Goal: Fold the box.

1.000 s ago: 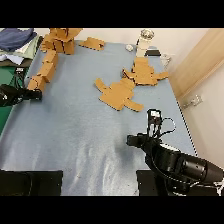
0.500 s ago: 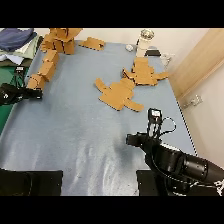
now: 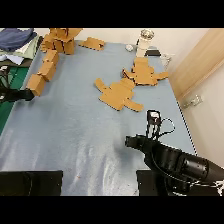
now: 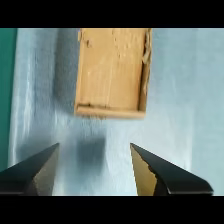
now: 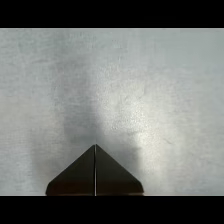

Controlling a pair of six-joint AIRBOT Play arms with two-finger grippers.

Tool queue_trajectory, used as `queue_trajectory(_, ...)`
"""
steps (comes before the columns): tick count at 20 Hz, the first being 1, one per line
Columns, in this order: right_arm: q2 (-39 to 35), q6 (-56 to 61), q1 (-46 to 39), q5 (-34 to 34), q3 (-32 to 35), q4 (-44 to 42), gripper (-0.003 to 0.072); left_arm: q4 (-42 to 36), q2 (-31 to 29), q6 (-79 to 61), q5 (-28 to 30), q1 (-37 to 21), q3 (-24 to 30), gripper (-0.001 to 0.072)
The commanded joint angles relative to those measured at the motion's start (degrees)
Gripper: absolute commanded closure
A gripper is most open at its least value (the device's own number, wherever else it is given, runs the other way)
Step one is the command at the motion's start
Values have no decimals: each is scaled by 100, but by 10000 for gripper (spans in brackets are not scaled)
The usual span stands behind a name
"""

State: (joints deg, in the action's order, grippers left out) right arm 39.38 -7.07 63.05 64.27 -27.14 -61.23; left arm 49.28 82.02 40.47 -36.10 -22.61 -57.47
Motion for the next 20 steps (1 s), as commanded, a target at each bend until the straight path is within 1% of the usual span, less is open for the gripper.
queue_trajectory(1,57,-647,-503,-260,-20,-522,682,111,-481,7,-1980,-219,-7,480)
queue_trajectory(2,101,-1051,-896,-490,-59,-669,682,109,-581,-2,-2380,-140,-7,697)
queue_trajectory(4,306,-2184,-1921,-907,-310,-1309,682,87,-756,492,-2719,192,-7,696)
queue_trajectory(6,671,-3630,-2889,-1137,-719,-2105,682,87,-1003,1032,-2863,820,-7,698)
queue_trajectory(7,933,-4186,-3274,-1143,-994,-2463,682,96,-1145,1134,-2850,1309,-7,697)
queue_trajectory(9,1541,-4979,-3718,-1130,-1609,-2944,682,136,-1303,1604,-2673,2350,-7,697)
queue_trajectory(11,2203,-5410,-3779,-1123,-2269,-3158,682,203,-1294,2361,-2363,3285,-7,697)
queue_trajectory(13,2841,-5812,-3759,-1060,-2876,-3554,682,249,-1259,2798,-2011,4019,-7,697)
queue_trajectory(14,3121,-5956,-3759,-975,-3123,-3740,682,289,-1226,3023,-1886,4288,-7,697)
queue_trajectory(16,3528,-6011,-3759,-758,-3449,-3827,682,365,-1128,3377,-1849,4597,0,696)
queue_trajectory(20,3569,-6190,-3759,-787,-3488,-3829,682,369,-1088,3552,-1853,4798,4,696)
